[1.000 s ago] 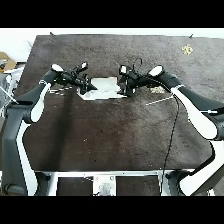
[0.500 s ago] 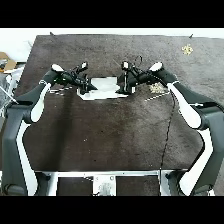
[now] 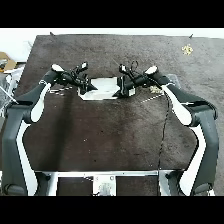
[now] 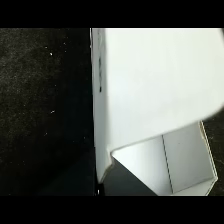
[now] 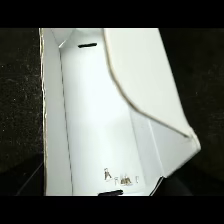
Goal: Fold the box and place the chain.
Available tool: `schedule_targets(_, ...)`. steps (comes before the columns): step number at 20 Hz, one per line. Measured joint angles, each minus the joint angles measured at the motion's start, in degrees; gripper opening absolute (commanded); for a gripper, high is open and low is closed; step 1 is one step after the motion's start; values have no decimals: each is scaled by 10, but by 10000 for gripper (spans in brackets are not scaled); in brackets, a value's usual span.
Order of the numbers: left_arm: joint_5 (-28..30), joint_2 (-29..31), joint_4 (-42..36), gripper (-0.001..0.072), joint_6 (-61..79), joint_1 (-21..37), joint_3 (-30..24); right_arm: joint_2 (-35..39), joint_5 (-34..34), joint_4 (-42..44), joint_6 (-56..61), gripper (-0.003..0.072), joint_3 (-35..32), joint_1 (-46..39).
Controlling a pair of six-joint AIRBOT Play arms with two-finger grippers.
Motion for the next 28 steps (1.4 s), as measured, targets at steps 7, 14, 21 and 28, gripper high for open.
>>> schedule_targets(7, 0, 0, 0, 12, 0, 0, 0, -15, 3, 4, -10, 674, 1, 7)
schedule_targets(14, -1, 0, 0, 11, 0, 0, 0, -27, 3, 4, -16, 636, 1, 9)
schedule_targets(21, -1, 0, 0, 12, 0, 0, 0, -30, -1, 0, -25, 615, 1, 9)
schedule_targets(28, 0, 0, 0, 12, 0, 0, 0, -30, -2, -6, -32, 458, 1, 10)
